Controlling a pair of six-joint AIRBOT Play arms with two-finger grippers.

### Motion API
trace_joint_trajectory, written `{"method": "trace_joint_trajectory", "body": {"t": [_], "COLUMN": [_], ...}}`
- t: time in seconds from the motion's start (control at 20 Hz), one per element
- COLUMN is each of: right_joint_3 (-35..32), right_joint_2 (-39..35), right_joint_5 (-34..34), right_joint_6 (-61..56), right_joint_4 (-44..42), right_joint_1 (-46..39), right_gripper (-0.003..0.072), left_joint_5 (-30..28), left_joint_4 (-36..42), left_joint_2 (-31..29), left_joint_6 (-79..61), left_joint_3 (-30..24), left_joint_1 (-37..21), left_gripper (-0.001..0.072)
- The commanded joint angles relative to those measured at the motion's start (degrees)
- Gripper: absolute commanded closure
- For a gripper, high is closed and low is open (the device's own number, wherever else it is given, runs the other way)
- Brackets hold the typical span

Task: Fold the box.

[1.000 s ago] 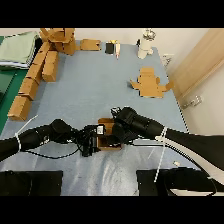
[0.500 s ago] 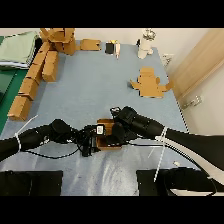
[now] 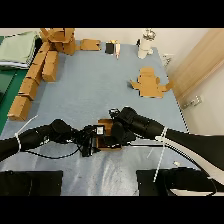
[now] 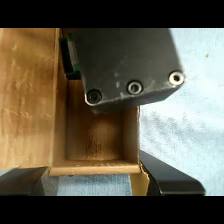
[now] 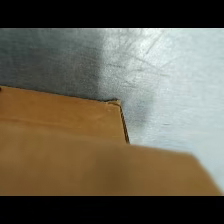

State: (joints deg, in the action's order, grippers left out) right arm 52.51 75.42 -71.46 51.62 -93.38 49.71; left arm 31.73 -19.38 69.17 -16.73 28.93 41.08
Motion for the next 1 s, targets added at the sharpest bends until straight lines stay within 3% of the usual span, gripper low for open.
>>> {"method": "trace_joint_trajectory", "body": {"t": [0.0, 0.2, 0.45, 0.5, 0.6, 0.65, 0.8, 0.9, 0.95], "right_joint_3": [0.5, 1.3, 1.3, 1.3, 0.0, -1.4, -5.9, -7.2, -6.8], "right_joint_2": [-1.7, -7.0, -14.6, -16.5, -19.6, -20.7, -19.4, -14.3, -10.4], "right_joint_5": [-0.8, -1.5, -8.5, -9.6, -11.8, -12.0, -4.7, 4.7, 8.5], "right_joint_6": [-0.2, -1.2, -1.1, -1.0, -1.0, -0.8, 11.5, 26.0, 33.7], "right_joint_4": [-0.3, 0.8, 1.1, 2.1, 7.6, 10.3, 7.4, -2.5, -11.7], "right_joint_1": [-0.1, -2.1, -3.0, -3.0, -4.3, -6.8, -20.8, -32.0, -37.4], "right_gripper": [0.0309, 0.0309, 0.0311, 0.0366, 0.0652, 0.0683, 0.0684, 0.0684, 0.0684], "left_joint_5": [-0.1, -0.1, -0.1, -0.1, -0.1, -0.1, -0.1, -0.1, -0.1], "left_joint_4": [0.0, 0.0, 0.0, 0.0, 0.1, 0.0, 0.0, 0.0, 0.0], "left_joint_2": [0.0, 0.0, 0.0, 0.0, 0.0, 0.0, 0.0, 0.0, 0.0], "left_joint_6": [0.1, 0.1, 0.1, 0.1, 0.1, 0.1, 0.1, 0.1, 0.1], "left_joint_3": [0.0, 0.0, 0.0, 0.0, 0.0, 0.0, 0.0, 0.0, 0.0], "left_joint_1": [0.0, 0.0, 0.0, 0.0, 0.0, 0.0, 0.0, 0.0, 0.0], "left_gripper": [0.023, 0.023, 0.023, 0.023, 0.023, 0.023, 0.023, 0.023, 0.023]}}
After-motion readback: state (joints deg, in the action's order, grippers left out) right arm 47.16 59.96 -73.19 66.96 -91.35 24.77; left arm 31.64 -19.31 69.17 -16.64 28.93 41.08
